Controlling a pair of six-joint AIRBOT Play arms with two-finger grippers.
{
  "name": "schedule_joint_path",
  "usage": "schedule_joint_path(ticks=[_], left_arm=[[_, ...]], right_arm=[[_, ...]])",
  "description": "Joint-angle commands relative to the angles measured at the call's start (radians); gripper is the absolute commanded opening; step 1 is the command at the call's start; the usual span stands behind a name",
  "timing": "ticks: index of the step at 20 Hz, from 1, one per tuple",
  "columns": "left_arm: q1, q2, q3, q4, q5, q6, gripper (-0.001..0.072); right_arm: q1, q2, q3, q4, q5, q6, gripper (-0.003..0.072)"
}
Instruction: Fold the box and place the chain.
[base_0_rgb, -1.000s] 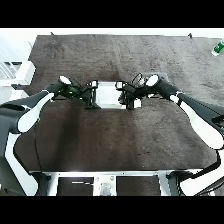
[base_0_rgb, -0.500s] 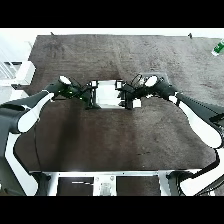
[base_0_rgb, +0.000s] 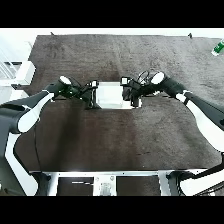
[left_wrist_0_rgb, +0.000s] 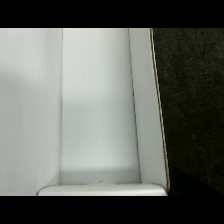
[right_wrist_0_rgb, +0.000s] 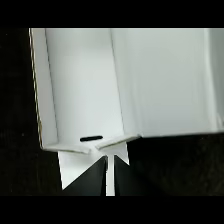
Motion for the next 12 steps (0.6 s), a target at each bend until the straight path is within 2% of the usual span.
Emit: schedule_joint_path(ticks=[1,3,8,12], left_arm=[[0.001,0.001,0.000,0.001,0.002,0.001,0.0528],[0.001,0.001,0.000,0.001,0.002,0.001,0.0527],[0.001,0.001,0.000,0.001,0.003,0.001,0.0527],[0.001,0.001,0.000,0.001,0.003,0.002,0.0527]], right_arm=[[-0.055,0.063,0.000,-0.039,0.087,0.148,0.0067],[-0.087,0.093,0.001,-0.035,0.096,0.314,0.0013],[-0.206,0.106,-0.020,-0.028,0.095,0.895,0.0011],[-0.287,0.098,-0.086,-0.015,0.101,1.063,0.0011]])
